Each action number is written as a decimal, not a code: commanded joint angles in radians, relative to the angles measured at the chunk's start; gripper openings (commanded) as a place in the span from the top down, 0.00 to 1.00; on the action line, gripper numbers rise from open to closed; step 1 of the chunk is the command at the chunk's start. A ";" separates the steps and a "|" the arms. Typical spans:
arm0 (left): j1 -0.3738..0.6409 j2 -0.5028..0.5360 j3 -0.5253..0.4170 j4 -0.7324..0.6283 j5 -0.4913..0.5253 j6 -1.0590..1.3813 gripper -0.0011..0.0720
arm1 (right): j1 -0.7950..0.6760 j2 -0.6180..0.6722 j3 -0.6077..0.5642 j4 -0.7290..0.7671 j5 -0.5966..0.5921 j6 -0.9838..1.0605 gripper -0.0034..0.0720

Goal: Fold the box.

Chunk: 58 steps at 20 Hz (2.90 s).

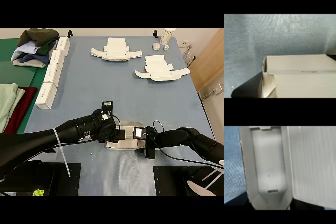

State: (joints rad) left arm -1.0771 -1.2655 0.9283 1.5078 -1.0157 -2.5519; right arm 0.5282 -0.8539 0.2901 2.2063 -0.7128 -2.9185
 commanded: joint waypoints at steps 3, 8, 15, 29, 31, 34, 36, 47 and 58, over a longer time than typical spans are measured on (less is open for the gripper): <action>-0.014 -0.043 0.009 -0.001 -0.022 -0.025 0.57 | 0.001 -0.001 -0.001 0.000 0.000 0.000 0.42; -0.014 -0.043 0.009 0.031 -0.024 -0.018 0.57 | 0.001 -0.001 -0.001 0.000 0.000 0.000 0.42; -0.014 -0.050 0.009 0.030 -0.012 0.028 0.57 | 0.001 -0.001 -0.001 0.000 0.000 0.000 0.42; -0.014 -0.069 0.009 0.030 -0.033 -0.013 0.97 | 0.001 -0.001 -0.001 0.000 0.000 0.000 0.42; -0.014 -0.069 0.009 0.029 -0.036 -0.011 0.97 | 0.001 -0.001 -0.001 0.000 0.000 0.000 0.42; -0.014 -0.069 0.010 0.010 -0.035 0.005 0.58 | 0.001 -0.001 -0.001 0.000 0.000 0.000 0.42; -0.014 -0.069 0.013 0.007 -0.035 0.004 0.41 | 0.001 -0.001 -0.001 0.000 0.000 0.000 0.42; -0.014 -0.069 0.013 0.003 -0.035 0.010 0.46 | 0.001 -0.001 -0.001 0.000 0.000 0.000 0.42; -0.014 0.161 0.092 0.020 -0.221 0.101 0.33 | 0.001 -0.001 -0.001 0.000 0.000 0.000 0.42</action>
State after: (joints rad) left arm -1.0924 -1.1992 1.0073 1.5204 -1.1584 -2.5023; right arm 0.5282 -0.8539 0.2901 2.2059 -0.7124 -2.9185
